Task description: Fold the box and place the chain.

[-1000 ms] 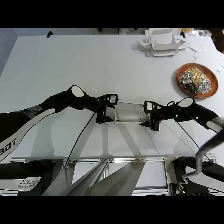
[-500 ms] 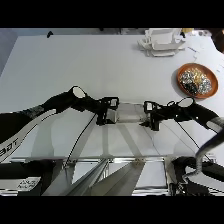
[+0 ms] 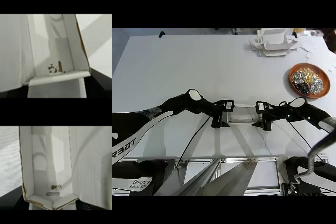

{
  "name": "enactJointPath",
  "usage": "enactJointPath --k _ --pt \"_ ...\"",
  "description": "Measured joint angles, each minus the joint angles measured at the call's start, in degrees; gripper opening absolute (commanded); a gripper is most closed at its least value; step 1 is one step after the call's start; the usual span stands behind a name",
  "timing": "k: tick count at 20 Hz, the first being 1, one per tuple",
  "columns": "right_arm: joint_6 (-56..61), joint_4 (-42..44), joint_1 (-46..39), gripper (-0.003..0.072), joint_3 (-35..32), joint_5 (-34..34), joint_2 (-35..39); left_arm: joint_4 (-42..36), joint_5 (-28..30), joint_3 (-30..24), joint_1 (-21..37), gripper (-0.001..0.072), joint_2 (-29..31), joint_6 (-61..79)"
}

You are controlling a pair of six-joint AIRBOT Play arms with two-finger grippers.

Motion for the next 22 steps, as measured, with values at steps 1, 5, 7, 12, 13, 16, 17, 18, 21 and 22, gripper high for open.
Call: enactJointPath --k 1,5,7,12,13,16,17,18,21,22 --pt "0.02 0.00 0.00 0.0381 0.00 -0.02 0.00 -0.22 0.35 0.00 -0.17 0.0659 -0.26 0.04" --pt "0.13 0.04 -0.02 0.0381 0.00 -0.02 0.00 -0.83 1.36 0.00 -0.57 0.0125 -0.70 0.00" --pt "0.13 0.04 -0.02 0.0381 0.00 -0.02 0.00 -0.83 1.70 0.00 -0.63 0.0133 -0.81 -0.02" --pt "0.15 0.07 -0.02 0.0381 0.00 -0.02 0.00 -0.79 2.19 0.00 -0.68 0.0133 -0.90 -0.20" --pt "0.15 0.09 -0.02 0.0381 0.00 -0.04 0.00 -0.74 2.27 0.00 -0.68 0.0133 -0.90 -0.22" --pt "0.13 0.09 -0.02 0.0381 0.00 -0.04 0.00 -0.66 2.45 0.00 -0.68 0.0133 -0.90 -0.24" --pt "0.13 0.09 -0.02 0.0381 0.00 -0.04 0.00 -0.66 2.49 0.00 -0.70 0.0133 -0.90 -0.24" --pt "0.13 0.09 -0.02 0.0381 0.00 -0.07 0.00 -0.66 2.54 -0.02 -0.70 0.0133 -0.90 -0.24" --pt "0.13 0.11 -0.02 0.0381 0.00 -0.07 0.00 -0.63 2.62 -0.02 -0.70 0.0133 -0.90 -0.24" --pt "0.13 0.13 -0.02 0.0381 0.00 -0.07 0.00 -0.63 2.64 -0.02 -0.70 0.0133 -0.90 -0.24"
